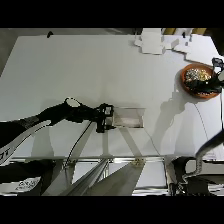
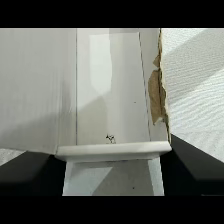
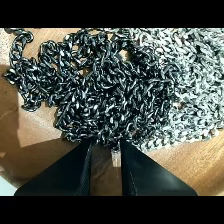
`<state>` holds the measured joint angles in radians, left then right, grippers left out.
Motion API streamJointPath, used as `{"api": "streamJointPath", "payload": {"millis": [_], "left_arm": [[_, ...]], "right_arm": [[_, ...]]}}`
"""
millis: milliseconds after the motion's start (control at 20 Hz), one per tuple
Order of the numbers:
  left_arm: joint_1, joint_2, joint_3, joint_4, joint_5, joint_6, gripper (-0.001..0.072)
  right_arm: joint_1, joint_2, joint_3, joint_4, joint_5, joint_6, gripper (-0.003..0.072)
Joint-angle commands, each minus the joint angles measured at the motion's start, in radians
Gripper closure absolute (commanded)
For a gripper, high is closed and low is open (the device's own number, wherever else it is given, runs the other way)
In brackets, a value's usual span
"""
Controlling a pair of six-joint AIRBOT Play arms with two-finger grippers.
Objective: Fold the box and place the chain.
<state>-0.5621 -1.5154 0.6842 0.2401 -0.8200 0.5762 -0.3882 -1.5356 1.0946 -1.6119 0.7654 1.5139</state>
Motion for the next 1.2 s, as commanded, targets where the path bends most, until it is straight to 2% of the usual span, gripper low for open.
{"api": "streamJointPath", "payload": {"millis": [0, 50, 150, 400, 500, 700, 800, 1000, 1150], "left_arm": [[0.000, 0.000, 0.000, 0.000, 0.000, 0.000, 0.0220], [0.000, 0.000, 0.000, 0.000, 0.000, 0.000, 0.0220], [0.000, 0.000, 0.000, 0.000, 0.000, 0.000, 0.0220], [0.000, 0.000, 0.000, 0.000, 0.000, 0.000, 0.0220], [0.000, 0.000, 0.000, 0.000, 0.000, 0.000, 0.0220], [0.000, 0.000, 0.000, 0.000, 0.000, 0.000, 0.0220], [0.000, 0.000, 0.000, 0.000, 0.000, 0.000, 0.0220], [0.000, 0.000, 0.000, 0.000, 0.000, 0.000, 0.0220], [0.000, 0.000, 0.000, 0.000, 0.000, 0.000, 0.0220]], "right_arm": [[0.000, -0.010, 0.000, 0.000, -0.023, 0.000, 0.0533], [0.000, -0.010, 0.000, 0.001, -0.032, 0.000, 0.0585], [0.000, -0.010, 0.000, 0.001, -0.037, 0.000, 0.0629], [0.001, 0.016, 0.000, 0.000, 0.008, -0.038, 0.0665], [0.001, 0.082, 0.000, 0.001, 0.068, -0.085, 0.0665], [0.000, 0.311, 0.000, 0.024, 0.241, -0.214, 0.0665], [0.001, 0.441, 0.000, 0.118, 0.280, -0.259, 0.0665], [0.001, 0.662, 0.000, 0.491, 0.422, -0.366, 0.0665], [0.003, 0.814, 0.000, 0.603, 0.542, -0.431, 0.0665]]}}
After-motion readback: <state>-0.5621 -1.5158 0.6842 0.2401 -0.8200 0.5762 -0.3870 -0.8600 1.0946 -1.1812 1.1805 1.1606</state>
